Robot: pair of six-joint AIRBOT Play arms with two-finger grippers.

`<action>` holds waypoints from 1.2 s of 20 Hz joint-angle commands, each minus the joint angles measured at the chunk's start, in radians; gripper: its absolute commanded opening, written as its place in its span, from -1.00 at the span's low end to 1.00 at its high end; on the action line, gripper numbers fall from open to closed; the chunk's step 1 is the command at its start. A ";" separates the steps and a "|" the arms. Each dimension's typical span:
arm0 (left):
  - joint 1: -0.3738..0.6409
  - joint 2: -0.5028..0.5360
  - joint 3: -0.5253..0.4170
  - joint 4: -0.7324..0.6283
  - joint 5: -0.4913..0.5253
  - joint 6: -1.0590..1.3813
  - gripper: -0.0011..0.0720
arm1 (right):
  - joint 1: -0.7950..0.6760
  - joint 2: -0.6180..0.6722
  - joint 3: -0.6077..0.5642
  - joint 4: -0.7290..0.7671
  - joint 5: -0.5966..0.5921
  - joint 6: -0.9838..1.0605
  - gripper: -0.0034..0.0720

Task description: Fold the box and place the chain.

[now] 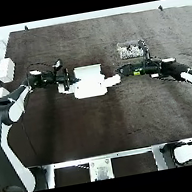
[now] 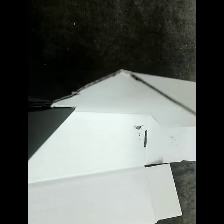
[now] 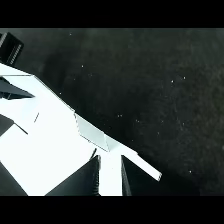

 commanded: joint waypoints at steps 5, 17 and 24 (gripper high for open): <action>0.000 -0.002 0.000 0.001 0.003 0.003 -0.91 | 0.073 0.184 -0.067 -0.029 0.021 -0.199 -0.44; 0.002 -0.002 0.000 0.000 0.002 0.003 -0.91 | 0.388 0.199 -0.107 -0.584 -0.211 -0.428 0.78; 0.002 -0.002 0.000 0.000 0.002 0.003 -0.91 | 0.460 0.125 -0.108 -0.585 -0.363 -0.424 0.78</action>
